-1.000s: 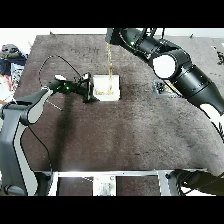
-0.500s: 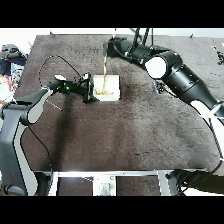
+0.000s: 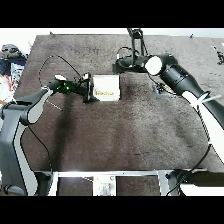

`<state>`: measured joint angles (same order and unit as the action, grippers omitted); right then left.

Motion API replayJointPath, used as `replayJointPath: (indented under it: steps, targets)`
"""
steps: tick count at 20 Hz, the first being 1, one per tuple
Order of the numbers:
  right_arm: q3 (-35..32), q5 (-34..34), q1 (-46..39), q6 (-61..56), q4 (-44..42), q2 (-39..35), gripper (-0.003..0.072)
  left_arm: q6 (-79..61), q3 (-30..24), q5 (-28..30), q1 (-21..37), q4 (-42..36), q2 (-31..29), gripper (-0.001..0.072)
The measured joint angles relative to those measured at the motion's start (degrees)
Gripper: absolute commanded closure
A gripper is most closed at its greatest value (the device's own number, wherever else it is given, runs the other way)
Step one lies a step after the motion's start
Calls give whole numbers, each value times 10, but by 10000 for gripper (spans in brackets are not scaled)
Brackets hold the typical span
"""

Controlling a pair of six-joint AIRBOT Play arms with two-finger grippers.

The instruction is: Fold the box and place the chain.

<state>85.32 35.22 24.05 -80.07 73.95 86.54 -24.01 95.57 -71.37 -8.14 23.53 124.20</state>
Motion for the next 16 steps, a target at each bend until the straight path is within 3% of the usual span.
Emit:
replayJointPath:
  steps: [7, 12, 16]
  targets:
    - [73, 108, -138, 320, -284, 95, 535, 0, 0, 0, 0, 0, 0, 504]
    - [176, 198, -164, 439, -351, 196, 535, 0, 0, 0, 0, 0, 0, 504]
    - [212, 258, -168, 512, -384, 246, 534, 0, 0, 0, 0, 0, 0, 504]
